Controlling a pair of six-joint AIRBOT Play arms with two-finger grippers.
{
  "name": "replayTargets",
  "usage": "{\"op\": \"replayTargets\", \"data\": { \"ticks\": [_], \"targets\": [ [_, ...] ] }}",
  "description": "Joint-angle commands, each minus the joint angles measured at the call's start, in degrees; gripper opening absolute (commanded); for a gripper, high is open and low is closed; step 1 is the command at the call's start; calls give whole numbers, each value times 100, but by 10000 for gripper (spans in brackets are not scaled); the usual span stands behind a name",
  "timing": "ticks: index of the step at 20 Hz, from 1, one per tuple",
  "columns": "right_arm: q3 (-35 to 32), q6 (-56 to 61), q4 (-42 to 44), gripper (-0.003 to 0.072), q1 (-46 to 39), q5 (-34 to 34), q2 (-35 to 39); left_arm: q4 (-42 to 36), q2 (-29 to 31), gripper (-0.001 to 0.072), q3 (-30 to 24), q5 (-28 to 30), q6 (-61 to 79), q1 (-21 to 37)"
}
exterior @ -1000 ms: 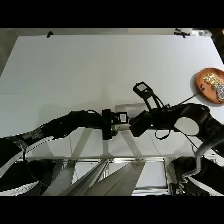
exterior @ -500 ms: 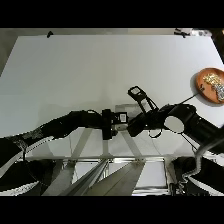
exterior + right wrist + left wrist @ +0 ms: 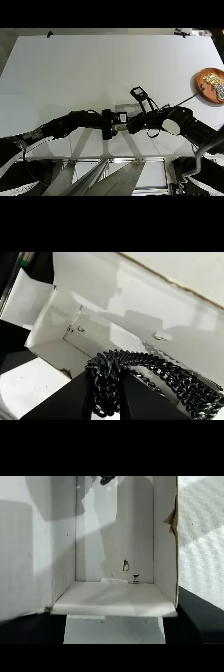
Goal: Fold the box and place the chain.
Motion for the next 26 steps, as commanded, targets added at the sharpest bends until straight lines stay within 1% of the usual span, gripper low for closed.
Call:
{"op": "replayTargets", "data": {
  "ticks": [1,2,3,5,6,9,12,14,17,18,19,20,23,25,26],
  "targets": [
    [-9,348,-203,165,7,-85,-11,2,-2,274,2,2,0,2],
    [-9,452,-302,174,7,-83,-11,2,-2,274,2,0,0,2],
    [-9,466,-330,224,4,-83,-9,2,-2,274,2,2,0,2],
    [-7,463,-341,284,4,-74,-4,2,-2,274,2,0,0,0],
    [-7,463,-352,300,4,-52,2,2,-2,274,2,2,0,2],
    [-7,463,-455,300,-59,155,61,2,-2,274,2,2,0,2],
    [-4,415,-660,300,-466,654,422,2,-2,274,2,2,0,2],
    [-4,415,-1180,300,-927,997,780,2,-2,274,2,2,0,2],
    [-4,413,-1888,301,-2015,1438,1099,2,-2,274,2,2,0,2],
    [-4,343,-2092,343,-2430,1537,1062,2,-2,274,2,2,0,2],
    [-4,37,-2210,462,-2820,1567,962,2,-2,274,2,2,0,2],
    [-4,-271,-2258,532,-3145,1561,820,2,-2,274,2,2,0,2],
    [-2,-529,-2406,538,-3908,1366,181,2,-2,274,2,2,0,2],
    [7,-131,-2754,537,-4277,879,-140,2,-2,274,2,2,0,0],
    [11,2,-2798,535,-4463,603,-212,2,-2,274,2,0,0,2]
  ]
}}
